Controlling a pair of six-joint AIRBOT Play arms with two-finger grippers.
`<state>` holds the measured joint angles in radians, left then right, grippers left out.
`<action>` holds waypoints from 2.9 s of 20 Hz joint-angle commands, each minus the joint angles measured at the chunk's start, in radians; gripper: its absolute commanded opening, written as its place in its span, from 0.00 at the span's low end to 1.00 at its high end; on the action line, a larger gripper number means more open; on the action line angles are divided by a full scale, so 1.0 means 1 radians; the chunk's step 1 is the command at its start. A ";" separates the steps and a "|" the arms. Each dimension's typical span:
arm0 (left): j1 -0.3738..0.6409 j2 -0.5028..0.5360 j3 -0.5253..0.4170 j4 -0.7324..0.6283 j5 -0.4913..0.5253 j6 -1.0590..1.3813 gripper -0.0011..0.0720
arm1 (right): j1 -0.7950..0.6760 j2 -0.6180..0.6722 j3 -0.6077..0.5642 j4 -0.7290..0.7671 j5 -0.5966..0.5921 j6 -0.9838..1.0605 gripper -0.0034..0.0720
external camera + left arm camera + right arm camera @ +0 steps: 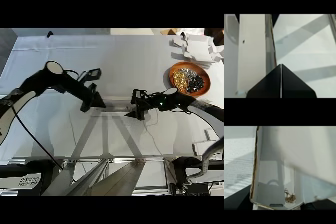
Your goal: Fold the box and place the chain.
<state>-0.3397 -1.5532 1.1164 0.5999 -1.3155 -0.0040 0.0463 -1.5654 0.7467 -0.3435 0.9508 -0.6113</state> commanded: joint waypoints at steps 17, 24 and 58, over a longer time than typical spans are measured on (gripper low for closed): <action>-0.027 -0.127 0.001 -0.139 0.435 -0.004 0.03 | 0.000 0.001 0.001 0.000 0.000 0.000 0.76; 0.032 0.018 0.001 -0.126 0.252 -0.004 0.03 | 0.000 0.001 0.001 0.000 0.000 0.000 0.76; 0.068 0.046 -0.232 0.015 0.135 0.304 0.77 | 0.000 0.001 0.001 0.000 0.000 0.000 0.76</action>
<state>-0.2714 -1.5055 0.8841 0.6327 -1.1332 0.2829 0.0463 -1.5654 0.7467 -0.3435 0.9504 -0.6113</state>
